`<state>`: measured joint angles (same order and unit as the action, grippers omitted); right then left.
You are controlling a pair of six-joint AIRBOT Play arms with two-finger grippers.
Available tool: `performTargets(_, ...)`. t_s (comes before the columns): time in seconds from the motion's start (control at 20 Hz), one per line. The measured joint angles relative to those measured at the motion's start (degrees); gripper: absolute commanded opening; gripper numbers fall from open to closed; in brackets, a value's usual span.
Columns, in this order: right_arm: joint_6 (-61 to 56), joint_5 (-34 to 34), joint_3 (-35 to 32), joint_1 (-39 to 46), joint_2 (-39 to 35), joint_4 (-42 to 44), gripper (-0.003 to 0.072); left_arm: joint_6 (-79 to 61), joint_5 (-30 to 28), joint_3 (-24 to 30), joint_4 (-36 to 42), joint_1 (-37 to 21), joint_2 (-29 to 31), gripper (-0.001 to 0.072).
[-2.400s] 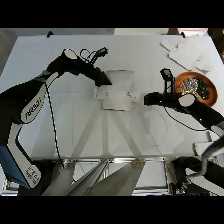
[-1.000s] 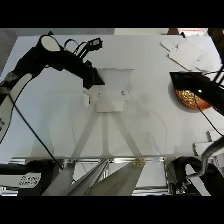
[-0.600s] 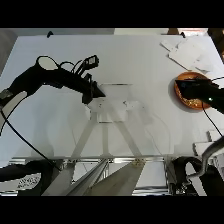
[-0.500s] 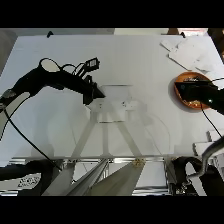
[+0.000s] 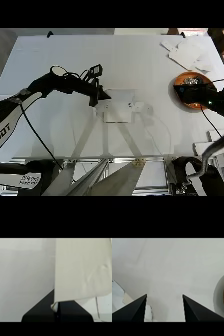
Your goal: Fold the box and place the chain.
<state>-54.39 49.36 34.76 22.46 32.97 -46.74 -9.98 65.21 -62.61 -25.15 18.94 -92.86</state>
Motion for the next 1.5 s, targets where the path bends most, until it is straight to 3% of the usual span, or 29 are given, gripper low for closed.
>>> performTargets(0.75,0.00,0.11,0.00,0.00,0.00,-0.09,0.0458,-7.87,-3.21,0.04,0.00,1.97,-6.47,0.0002)
performTargets(1.5,2.03,1.16,0.00,0.00,-0.22,1.38,0.0459,-8.00,-5.03,0.02,-0.57,1.97,-7.30,0.0013)
